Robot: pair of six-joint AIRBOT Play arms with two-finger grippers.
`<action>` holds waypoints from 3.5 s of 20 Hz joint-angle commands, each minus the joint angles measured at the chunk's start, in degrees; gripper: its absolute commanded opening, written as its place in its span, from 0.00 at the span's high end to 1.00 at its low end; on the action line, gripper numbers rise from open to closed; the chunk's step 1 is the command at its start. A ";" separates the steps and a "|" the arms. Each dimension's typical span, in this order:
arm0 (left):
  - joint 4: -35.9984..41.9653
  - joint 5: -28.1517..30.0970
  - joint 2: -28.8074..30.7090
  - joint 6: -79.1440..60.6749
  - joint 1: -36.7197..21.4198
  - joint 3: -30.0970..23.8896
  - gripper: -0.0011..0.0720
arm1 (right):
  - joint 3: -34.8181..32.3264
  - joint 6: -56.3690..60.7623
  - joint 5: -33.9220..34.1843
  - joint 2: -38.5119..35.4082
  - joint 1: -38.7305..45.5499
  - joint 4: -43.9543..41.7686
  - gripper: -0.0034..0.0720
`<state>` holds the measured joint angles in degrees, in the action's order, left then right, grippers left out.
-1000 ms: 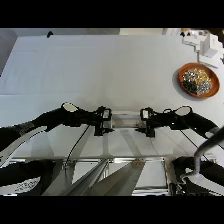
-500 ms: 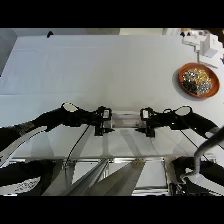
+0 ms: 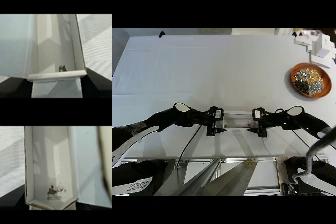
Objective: Fold the box and place the chain.
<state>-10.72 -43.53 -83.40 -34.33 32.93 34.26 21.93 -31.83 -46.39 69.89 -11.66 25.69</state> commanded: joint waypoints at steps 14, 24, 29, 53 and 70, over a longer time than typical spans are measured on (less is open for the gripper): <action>-0.04 -0.07 0.00 -0.02 0.02 0.04 0.90 | 0.04 7.74 0.72 -2.16 0.00 0.13 0.04; -0.04 -0.22 0.00 -0.02 0.02 0.04 0.90 | 0.04 34.95 -0.68 -16.37 0.00 25.14 0.09; -0.04 -0.24 0.00 -0.02 0.02 0.04 0.90 | 0.04 44.17 -6.69 -28.61 0.00 26.88 0.12; -0.04 -0.44 0.00 -0.02 0.02 0.04 0.90 | 0.09 46.62 20.39 -6.10 -7.06 -4.50 0.94; -0.04 -0.42 0.02 -0.04 0.02 0.04 0.90 | 5.03 48.65 -18.18 -24.74 -7.08 43.30 0.93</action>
<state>-10.79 -43.99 -83.42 -34.39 32.91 34.28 26.85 15.66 -53.36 46.44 -18.70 52.80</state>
